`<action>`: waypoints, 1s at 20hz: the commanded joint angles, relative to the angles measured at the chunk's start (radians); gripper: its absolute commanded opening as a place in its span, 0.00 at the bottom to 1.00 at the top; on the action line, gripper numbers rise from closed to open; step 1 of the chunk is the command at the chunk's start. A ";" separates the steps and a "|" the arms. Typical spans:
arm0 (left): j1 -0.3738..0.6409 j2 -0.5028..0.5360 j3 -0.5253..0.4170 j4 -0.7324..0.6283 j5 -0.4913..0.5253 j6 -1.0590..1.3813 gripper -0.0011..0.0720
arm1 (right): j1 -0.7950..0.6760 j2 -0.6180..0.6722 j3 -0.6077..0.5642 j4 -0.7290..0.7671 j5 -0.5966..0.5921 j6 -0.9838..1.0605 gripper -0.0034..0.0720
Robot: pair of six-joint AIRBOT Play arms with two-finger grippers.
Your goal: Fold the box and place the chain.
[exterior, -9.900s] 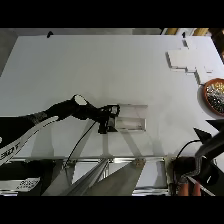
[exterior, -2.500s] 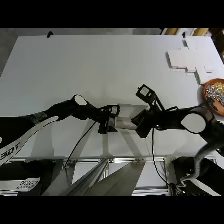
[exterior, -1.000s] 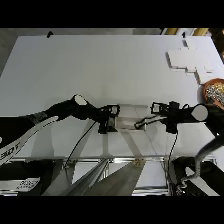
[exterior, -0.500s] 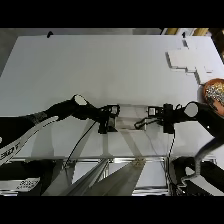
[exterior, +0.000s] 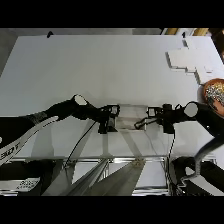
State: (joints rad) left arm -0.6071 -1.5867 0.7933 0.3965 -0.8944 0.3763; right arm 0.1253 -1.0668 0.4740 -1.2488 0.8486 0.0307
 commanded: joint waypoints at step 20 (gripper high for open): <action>0.001 0.001 0.001 0.000 0.000 0.000 0.06 | 0.027 0.368 0.002 0.698 0.275 -0.017 0.07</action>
State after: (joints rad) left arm -0.6071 -1.5867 0.7933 0.3969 -0.8944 0.3763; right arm 0.1329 -0.7238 0.4744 -0.7528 1.1110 0.0135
